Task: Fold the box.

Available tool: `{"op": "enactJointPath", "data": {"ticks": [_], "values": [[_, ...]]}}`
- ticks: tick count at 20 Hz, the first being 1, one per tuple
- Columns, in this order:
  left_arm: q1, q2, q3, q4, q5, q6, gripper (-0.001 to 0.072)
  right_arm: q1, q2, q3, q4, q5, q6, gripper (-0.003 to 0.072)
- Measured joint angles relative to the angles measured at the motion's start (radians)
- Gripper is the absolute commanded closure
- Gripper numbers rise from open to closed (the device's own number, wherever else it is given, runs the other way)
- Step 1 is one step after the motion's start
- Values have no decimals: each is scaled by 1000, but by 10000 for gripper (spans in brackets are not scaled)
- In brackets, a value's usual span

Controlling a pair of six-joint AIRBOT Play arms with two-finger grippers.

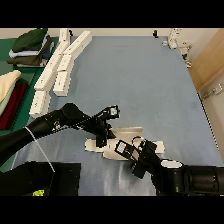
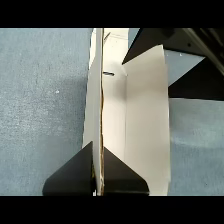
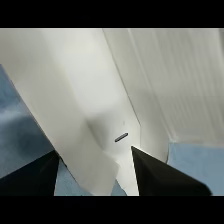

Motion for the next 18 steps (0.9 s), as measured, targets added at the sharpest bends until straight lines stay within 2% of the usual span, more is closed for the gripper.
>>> {"op": "enactJointPath", "data": {"ticks": [6, 8, 9, 15, 18], "values": [[0, 0, 0, 0, 0, 0, 697, 0, 6, 61, -47, -76, 189, 23], [0, 0, 0, 0, 0, 0, 697, 0, 6, 67, -52, -90, 224, -34], [0, 0, 0, 0, 0, 0, 697, 0, 6, 69, -53, -100, 235, -34], [0, 0, 0, 0, 1, 0, 697, -17, 24, 60, -57, -124, 246, -34], [0, 0, 0, 0, 2, 0, 696, -71, 88, 26, -48, -113, 158, -34]]}}
